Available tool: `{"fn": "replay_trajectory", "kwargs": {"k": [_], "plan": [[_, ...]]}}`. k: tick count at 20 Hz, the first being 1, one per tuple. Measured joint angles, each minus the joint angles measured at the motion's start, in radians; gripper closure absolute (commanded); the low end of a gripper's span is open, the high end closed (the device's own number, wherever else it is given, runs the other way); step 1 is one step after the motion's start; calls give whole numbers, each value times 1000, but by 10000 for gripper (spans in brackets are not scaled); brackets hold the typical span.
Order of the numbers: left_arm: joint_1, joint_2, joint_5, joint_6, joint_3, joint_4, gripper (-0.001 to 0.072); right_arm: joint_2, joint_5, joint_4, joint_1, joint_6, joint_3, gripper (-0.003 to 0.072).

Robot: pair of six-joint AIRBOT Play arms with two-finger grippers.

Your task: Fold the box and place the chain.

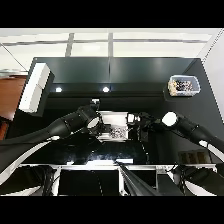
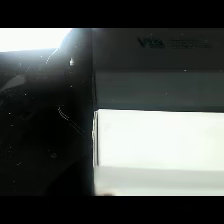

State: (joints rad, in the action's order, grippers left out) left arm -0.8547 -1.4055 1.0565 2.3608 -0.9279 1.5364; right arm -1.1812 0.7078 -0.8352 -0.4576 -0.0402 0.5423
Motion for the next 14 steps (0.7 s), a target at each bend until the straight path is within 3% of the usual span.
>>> {"fn": "replay_trajectory", "kwargs": {"k": [8,14], "plan": [[0,0,0,0,0,0,680,137,23,-31,2,-161,1,662],[0,0,0,0,0,0,680,310,164,-5,2,-365,55,661]]}}
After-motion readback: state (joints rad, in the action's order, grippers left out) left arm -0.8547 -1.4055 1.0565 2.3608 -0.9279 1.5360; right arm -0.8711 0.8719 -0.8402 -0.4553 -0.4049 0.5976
